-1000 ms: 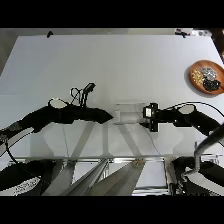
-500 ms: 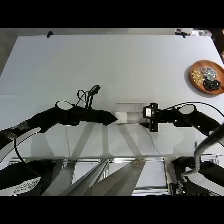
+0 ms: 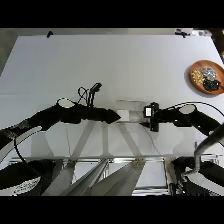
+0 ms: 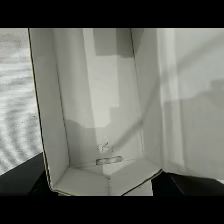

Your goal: Fold the box and place the chain.

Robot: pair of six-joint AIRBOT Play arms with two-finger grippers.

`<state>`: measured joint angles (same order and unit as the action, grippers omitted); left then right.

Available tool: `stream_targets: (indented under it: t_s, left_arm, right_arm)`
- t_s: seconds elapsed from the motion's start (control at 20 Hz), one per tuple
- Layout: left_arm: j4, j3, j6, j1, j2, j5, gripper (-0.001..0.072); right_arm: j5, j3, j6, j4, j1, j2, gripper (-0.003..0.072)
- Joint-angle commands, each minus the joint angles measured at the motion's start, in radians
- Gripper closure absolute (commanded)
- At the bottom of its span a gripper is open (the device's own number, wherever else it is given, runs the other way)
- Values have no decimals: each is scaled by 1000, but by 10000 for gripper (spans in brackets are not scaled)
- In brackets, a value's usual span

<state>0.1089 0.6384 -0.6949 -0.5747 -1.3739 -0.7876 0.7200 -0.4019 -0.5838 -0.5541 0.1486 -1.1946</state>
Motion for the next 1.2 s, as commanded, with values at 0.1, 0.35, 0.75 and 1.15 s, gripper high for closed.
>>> stream_targets:
  t_s: [0.1,0.35,0.75,1.15]
  left_arm:
    - [129,10,-201,-3,0,7,249]
    - [348,119,-462,-2,0,25,255]
    - [779,294,-936,-43,-1,-75,298]
    - [1057,403,-1260,-178,-17,-245,321]
  right_arm:
    - [1,0,3,1,1,0,225]
    - [1,0,3,1,1,0,225]
    - [1,0,3,1,1,0,225]
    - [1,0,3,1,1,0,225]
